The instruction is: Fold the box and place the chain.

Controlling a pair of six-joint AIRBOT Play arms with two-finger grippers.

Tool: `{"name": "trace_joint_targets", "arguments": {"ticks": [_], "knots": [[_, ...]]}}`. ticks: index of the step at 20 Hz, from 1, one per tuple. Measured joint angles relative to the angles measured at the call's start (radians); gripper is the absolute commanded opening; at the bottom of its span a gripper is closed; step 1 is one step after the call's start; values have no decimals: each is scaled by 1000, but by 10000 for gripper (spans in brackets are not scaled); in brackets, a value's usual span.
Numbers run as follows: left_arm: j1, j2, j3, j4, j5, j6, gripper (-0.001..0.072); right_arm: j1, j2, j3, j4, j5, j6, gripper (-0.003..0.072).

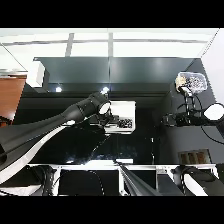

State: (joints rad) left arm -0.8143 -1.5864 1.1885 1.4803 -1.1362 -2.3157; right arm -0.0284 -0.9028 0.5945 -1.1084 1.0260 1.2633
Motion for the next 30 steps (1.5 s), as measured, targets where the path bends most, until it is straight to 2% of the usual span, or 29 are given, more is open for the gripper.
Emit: {"name": "trace_joint_targets", "arguments": {"ticks": [1, 2, 3, 4, 9, 14, 17, 21, 23, 24, 27, 30], "knots": [[3, 0, 0, 0, -4, 0, 83, 0, 0, 0, 1, -2, 0, 312], [5, 0, 1, 0, -8, 0, 310, 0, 0, 0, 0, -2, 0, 312], [6, 0, 1, -4, -10, 1, 467, 0, 0, 0, 1, -3, 0, 312], [6, 3, 2, -5, -13, -2, 490, 0, 0, 0, 1, -4, 0, 312], [-1, 50, 6, 33, -29, 65, 491, 0, 0, 0, 1, -11, 0, 312], [-42, 192, -29, 121, 0, 320, 490, 0, 0, 0, 1, -19, 0, 312], [-46, 348, -151, 161, 90, 407, 490, 0, 0, 0, 1, -21, 0, 312], [66, 602, -425, 150, 187, 449, 498, 0, 0, 0, 3, -22, 0, 312], [153, 704, -551, 89, 242, 496, 609, 0, 0, 0, 14, -23, 0, 312], [191, 737, -600, 41, 257, 560, 719, 0, 0, 0, 22, -24, 0, 312], [260, 772, -706, -121, 297, 925, 720, 0, 0, 0, 32, -25, 0, 312], [277, 746, -745, -209, 343, 1315, 719, 0, 0, 0, 39, -21, 12, 312]]}}
